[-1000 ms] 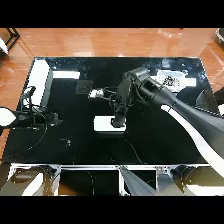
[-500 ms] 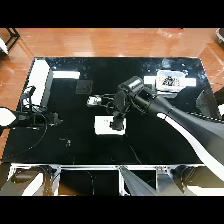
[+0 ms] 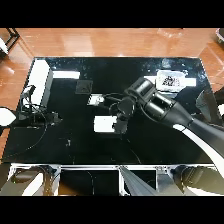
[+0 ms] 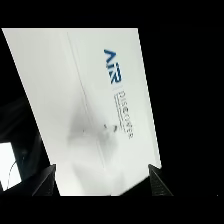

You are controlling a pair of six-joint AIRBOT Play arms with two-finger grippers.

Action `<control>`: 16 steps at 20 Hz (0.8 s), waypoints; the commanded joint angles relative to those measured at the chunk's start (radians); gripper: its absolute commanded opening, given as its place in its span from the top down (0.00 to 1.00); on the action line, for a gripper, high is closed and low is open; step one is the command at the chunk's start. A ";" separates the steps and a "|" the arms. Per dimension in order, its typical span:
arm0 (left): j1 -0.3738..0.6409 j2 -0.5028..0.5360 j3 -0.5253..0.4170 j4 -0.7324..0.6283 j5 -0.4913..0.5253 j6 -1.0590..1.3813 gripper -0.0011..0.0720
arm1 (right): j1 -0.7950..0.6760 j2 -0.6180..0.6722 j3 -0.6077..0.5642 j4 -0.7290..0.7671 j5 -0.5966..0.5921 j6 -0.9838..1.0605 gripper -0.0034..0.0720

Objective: Fold the box and place the chain.

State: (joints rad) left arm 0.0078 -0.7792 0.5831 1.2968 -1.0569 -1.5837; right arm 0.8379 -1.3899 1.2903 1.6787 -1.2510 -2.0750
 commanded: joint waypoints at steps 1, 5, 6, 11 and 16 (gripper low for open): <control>0.000 0.000 0.001 0.000 0.015 0.007 0.13 | 0.036 0.028 -0.080 -0.012 0.188 0.013 0.03; 0.000 0.000 0.001 0.000 0.042 0.007 0.13 | 0.044 0.010 -0.088 -0.014 0.211 0.014 0.03; 0.000 0.000 0.001 0.000 0.044 0.007 0.13 | 0.044 0.009 -0.088 -0.016 0.223 0.013 0.03; 0.000 0.000 0.001 0.000 0.051 0.010 0.13 | 0.059 -0.002 -0.088 -0.037 0.185 0.014 0.03; 0.000 0.000 0.001 0.000 0.055 0.010 0.13 | 0.118 -0.002 -0.088 -0.090 0.138 0.067 0.03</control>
State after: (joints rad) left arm 0.0078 -0.7795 0.5831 1.2968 -1.0065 -1.5742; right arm 0.9344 -1.3911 1.2026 1.6180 -1.0988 -2.0319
